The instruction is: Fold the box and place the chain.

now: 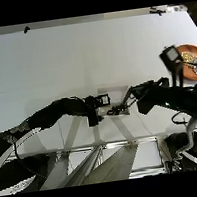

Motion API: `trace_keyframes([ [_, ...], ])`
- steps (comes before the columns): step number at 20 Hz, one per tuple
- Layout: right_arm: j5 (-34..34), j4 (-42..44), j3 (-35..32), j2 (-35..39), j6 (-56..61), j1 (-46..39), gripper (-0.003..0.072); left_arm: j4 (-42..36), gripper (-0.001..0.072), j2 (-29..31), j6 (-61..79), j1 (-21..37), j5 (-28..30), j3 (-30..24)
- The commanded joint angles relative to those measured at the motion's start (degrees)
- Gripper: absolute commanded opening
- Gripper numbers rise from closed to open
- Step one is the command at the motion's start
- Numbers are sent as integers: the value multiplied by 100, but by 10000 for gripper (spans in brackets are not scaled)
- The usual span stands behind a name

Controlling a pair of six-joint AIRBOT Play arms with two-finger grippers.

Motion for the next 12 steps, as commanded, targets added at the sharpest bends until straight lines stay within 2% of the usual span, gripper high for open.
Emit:
trace_keyframes([
  [1,52,42,7,-841,-127,179,12,2,138,0,2,0,2,0],
  [12,433,61,4,-2734,-125,275,12,2,138,0,2,0,2,0],
])
